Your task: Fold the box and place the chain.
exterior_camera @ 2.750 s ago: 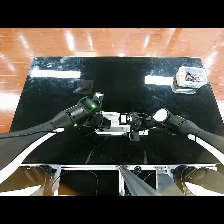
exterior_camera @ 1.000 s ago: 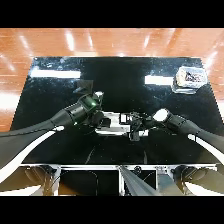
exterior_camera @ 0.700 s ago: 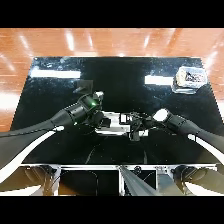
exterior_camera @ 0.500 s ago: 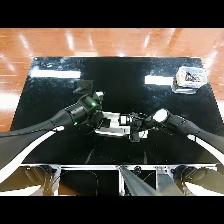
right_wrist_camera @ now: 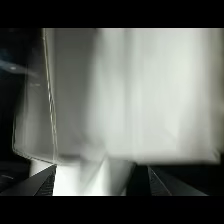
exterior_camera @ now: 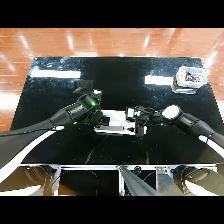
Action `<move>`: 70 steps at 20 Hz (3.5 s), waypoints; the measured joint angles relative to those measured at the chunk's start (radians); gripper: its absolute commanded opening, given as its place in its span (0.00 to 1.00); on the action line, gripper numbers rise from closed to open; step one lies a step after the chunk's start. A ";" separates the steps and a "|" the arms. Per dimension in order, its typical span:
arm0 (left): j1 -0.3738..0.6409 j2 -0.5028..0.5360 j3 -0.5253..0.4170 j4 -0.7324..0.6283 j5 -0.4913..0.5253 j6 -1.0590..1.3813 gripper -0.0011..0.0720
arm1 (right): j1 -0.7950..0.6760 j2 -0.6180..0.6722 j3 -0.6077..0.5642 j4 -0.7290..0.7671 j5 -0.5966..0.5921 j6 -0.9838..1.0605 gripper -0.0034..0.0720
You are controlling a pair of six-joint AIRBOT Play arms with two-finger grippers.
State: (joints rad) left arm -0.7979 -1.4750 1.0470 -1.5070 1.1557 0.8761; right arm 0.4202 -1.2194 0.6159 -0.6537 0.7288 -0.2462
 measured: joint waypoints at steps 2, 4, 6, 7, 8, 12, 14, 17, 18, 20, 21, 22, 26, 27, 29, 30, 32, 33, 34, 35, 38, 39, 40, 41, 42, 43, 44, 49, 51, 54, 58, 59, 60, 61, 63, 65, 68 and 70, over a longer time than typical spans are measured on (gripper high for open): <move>0.012 0.001 0.000 0.005 0.000 -0.018 0.04 | -0.028 0.013 0.000 -0.032 0.028 0.004 0.99; 0.026 0.002 0.000 0.007 0.000 -0.032 0.04 | -0.047 0.019 0.000 -0.069 0.053 0.015 0.99; 0.032 0.002 0.000 0.005 -0.004 -0.040 0.04 | -0.055 0.023 0.000 -0.092 0.059 0.023 0.99; 0.035 0.003 0.000 0.004 -0.008 -0.046 0.04 | -0.055 0.025 0.000 -0.100 0.068 0.027 0.99; 0.037 0.003 0.000 0.004 -0.013 -0.053 0.04 | -0.056 0.025 0.000 -0.103 0.076 0.030 0.99; 0.041 0.002 0.000 0.001 -0.025 -0.077 0.04 | -0.057 0.026 0.000 -0.069 0.069 -0.017 0.99; 0.042 0.003 0.000 0.001 -0.033 -0.087 0.04 | -0.057 0.021 0.000 -0.031 0.061 -0.068 0.98; 0.042 0.003 0.000 0.000 -0.037 -0.093 0.04 | -0.055 0.002 0.000 0.024 0.052 -0.118 0.98; 0.042 0.003 0.000 0.000 -0.038 -0.094 0.04 | -0.050 -0.005 0.000 0.039 0.049 -0.128 0.86; 0.042 0.003 0.000 0.000 -0.038 -0.096 0.04 | -0.034 -0.013 0.000 0.065 0.046 -0.141 0.66; 0.042 0.003 0.000 -0.001 -0.037 -0.097 0.04 | -0.024 -0.016 0.000 0.079 0.045 -0.145 0.61; 0.042 0.003 0.000 -0.001 -0.037 -0.097 0.04 | -0.014 -0.019 0.000 0.088 0.039 -0.148 0.41; 0.042 0.003 0.000 -0.001 -0.037 -0.097 0.04 | 0.022 -0.023 0.000 0.110 0.011 -0.156 0.30; 0.042 0.003 0.000 0.000 -0.037 -0.097 0.04 | 0.031 -0.024 0.000 0.114 0.004 -0.158 0.30; 0.042 0.002 0.000 0.000 -0.037 -0.097 0.04 | 0.047 -0.025 0.000 0.117 -0.014 -0.159 0.30; 0.042 0.003 0.000 0.000 -0.037 -0.097 0.04 | 0.054 -0.026 0.000 0.119 -0.023 -0.159 0.30; 0.041 0.003 0.000 0.000 -0.037 -0.097 0.04 | 0.069 -0.029 0.000 0.130 -0.047 -0.159 0.30; 0.040 0.003 0.000 0.000 -0.037 -0.097 0.04 | 0.074 -0.031 0.000 0.140 -0.056 -0.159 0.30; 0.039 0.003 0.000 0.000 -0.037 -0.097 0.04 | 0.079 -0.034 0.000 0.150 -0.065 -0.159 0.30; 0.039 0.003 0.000 0.000 -0.037 -0.097 0.04 | 0.085 -0.037 0.000 0.159 -0.073 -0.159 0.30; 0.039 0.003 0.000 -0.002 -0.037 -0.097 0.04 | 0.106 -0.051 0.000 0.181 -0.102 -0.159 0.30; 0.039 0.003 0.000 -0.004 -0.037 -0.097 0.04 | 0.111 -0.056 0.000 0.190 -0.109 -0.160 0.30; 0.039 0.003 0.000 -0.005 -0.037 -0.097 0.04 | 0.114 -0.060 0.000 0.201 -0.116 -0.161 0.30; 0.039 0.002 0.000 -0.007 -0.037 -0.097 0.04 | 0.117 -0.063 0.000 0.208 -0.120 -0.161 0.39; 0.039 0.002 0.000 -0.009 -0.037 -0.097 0.04 | 0.119 -0.065 0.000 0.217 -0.124 -0.162 0.56; 0.039 0.002 0.000 -0.011 -0.038 -0.097 0.04 | 0.121 -0.066 0.000 0.221 -0.125 -0.162 0.55; 0.039 0.002 0.000 -0.013 -0.038 -0.095 0.04 | 0.122 -0.068 0.000 0.225 -0.129 -0.162 0.55; 0.036 0.001 0.000 -0.021 -0.040 -0.079 0.04 | 0.124 -0.069 0.000 0.233 -0.138 -0.163 0.55; 0.035 0.001 0.000 -0.023 -0.040 -0.077 0.04 | 0.124 -0.069 0.000 0.234 -0.138 -0.163 0.55; 0.035 0.001 0.000 -0.023 -0.042 -0.074 0.04 | 0.124 -0.069 0.000 0.235 -0.139 -0.162 0.55; 0.035 0.001 0.000 -0.024 -0.048 -0.071 0.04 | 0.124 -0.069 0.000 0.235 -0.140 -0.162 0.55; 0.035 0.001 0.000 -0.024 -0.048 -0.071 0.04 | 0.124 -0.069 0.000 0.235 -0.139 -0.163 0.54; 0.035 0.001 0.000 -0.024 -0.049 -0.071 0.04 | 0.124 -0.069 0.000 0.235 -0.139 -0.163 0.41; 0.035 0.002 0.000 -0.025 -0.050 -0.071 0.04 | 0.124 -0.069 0.000 0.235 -0.138 -0.163 0.30; 0.034 0.001 0.000 -0.027 -0.056 -0.071 0.04 | 0.124 -0.069 0.000 0.235 -0.134 -0.163 0.32; 0.034 0.001 0.000 -0.027 -0.056 -0.071 0.04 | 0.124 -0.069 0.000 0.236 -0.132 -0.162 0.65; 0.034 0.001 0.000 -0.027 -0.056 -0.072 0.04 | 0.124 -0.069 0.000 0.235 -0.130 -0.162 0.65; 0.034 0.001 0.000 -0.027 -0.056 -0.072 0.04 | 0.124 -0.069 0.000 0.235 -0.130 -0.162 0.65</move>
State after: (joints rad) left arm -0.7635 -1.4738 1.0466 -1.5337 1.0996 0.8040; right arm 0.5438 -1.2884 0.6159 -0.4183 0.5983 -0.4084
